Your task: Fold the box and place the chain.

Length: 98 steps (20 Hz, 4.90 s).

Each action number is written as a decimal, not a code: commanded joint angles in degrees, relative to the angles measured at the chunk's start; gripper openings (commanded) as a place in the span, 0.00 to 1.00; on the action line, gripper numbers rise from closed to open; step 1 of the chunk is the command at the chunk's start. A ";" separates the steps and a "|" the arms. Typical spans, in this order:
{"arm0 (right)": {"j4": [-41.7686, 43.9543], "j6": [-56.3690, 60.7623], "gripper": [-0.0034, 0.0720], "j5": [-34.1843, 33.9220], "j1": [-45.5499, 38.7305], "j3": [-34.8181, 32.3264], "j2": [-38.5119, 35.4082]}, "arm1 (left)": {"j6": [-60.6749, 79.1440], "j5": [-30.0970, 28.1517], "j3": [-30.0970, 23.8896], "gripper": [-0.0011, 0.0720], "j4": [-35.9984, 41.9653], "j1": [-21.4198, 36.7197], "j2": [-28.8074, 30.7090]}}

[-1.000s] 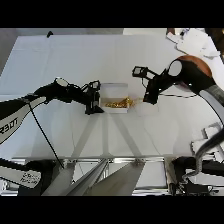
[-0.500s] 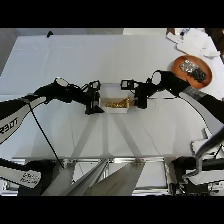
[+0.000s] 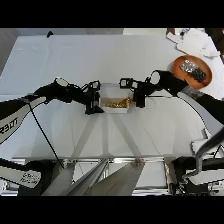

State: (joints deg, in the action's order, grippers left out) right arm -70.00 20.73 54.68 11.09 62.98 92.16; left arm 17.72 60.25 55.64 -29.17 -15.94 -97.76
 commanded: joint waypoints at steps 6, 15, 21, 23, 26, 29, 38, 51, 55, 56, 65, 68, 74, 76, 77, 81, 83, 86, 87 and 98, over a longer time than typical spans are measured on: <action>6.60 10.95 0.06 -0.20 0.02 0.17 -11.32 | 0.02 0.00 0.02 0.55 -0.02 0.00 0.04; 19.50 10.27 0.06 -5.88 5.16 0.17 -16.06 | 0.02 -0.02 0.02 0.55 -0.02 0.00 0.04; 19.34 10.34 0.06 -9.42 10.86 0.17 -13.11 | 0.02 -0.02 0.02 0.55 0.00 0.00 0.04; 18.16 11.30 0.06 -9.22 10.80 0.15 -11.23 | 0.02 -0.02 0.02 0.55 0.00 0.00 0.04; 18.05 12.39 0.27 -8.96 9.53 0.15 -10.82 | 0.02 -0.02 0.02 0.55 0.00 0.00 0.04; 18.12 11.39 0.28 -6.71 6.73 0.15 -12.09 | 0.02 -0.02 0.02 0.55 -0.02 0.00 0.04; 20.74 -8.31 0.28 -4.50 -7.26 -11.54 -20.44 | 0.02 -0.02 0.02 0.55 -0.02 0.00 0.04; 30.05 -32.35 0.46 -11.61 -3.74 -13.22 -5.88 | 0.02 -0.02 0.02 0.55 0.00 0.00 0.04; 32.59 -34.56 0.36 -15.82 -2.84 -13.22 -5.70 | 0.02 -0.02 0.02 0.55 -0.02 0.00 0.04; 32.52 -34.51 0.23 -16.70 -2.84 -13.22 -5.70 | 0.02 0.00 0.02 0.55 0.00 0.00 0.04; 22.69 -25.77 0.06 -20.65 -2.84 -13.22 -6.58 | 0.02 0.00 0.02 0.55 0.00 0.00 0.04; 14.29 -14.62 0.06 -20.74 -2.84 -13.22 -9.79 | 0.02 -0.02 0.02 0.55 0.00 0.00 0.04; 18.56 -13.05 0.06 -13.00 -0.96 -13.18 -17.49 | 0.02 -0.02 0.02 0.55 0.00 0.00 0.04; 19.63 -13.05 0.06 -11.74 1.20 -13.18 -17.44 | 0.02 -0.02 0.02 0.55 0.00 0.00 0.04; 19.65 -13.05 0.06 -12.11 2.40 -13.18 -17.44 | 0.02 -0.02 0.02 0.55 0.00 0.00 0.04; 19.76 -13.00 0.06 -14.75 6.51 -13.18 -17.35 | 0.02 -0.02 0.02 0.55 -0.02 0.00 0.04; 20.96 -12.70 0.06 -16.61 7.43 -13.18 -17.03 | 0.02 0.00 0.02 0.55 0.00 0.00 0.04; 22.91 -11.50 0.23 -16.65 7.52 -13.18 -16.96 | 0.02 0.00 0.02 0.55 0.00 0.00 0.04; 22.88 -11.26 0.30 -16.09 7.52 -13.18 -16.96 | 0.02 -0.02 0.02 0.55 0.00 0.00 0.04; 27.39 5.05 0.30 2.38 1.38 -0.50 -17.73 | 0.02 -0.02 0.02 0.55 0.00 0.00 0.04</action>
State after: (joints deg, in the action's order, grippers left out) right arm -43.18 18.96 51.20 14.46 57.34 74.48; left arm 17.72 60.25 55.64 -29.17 -15.92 -97.76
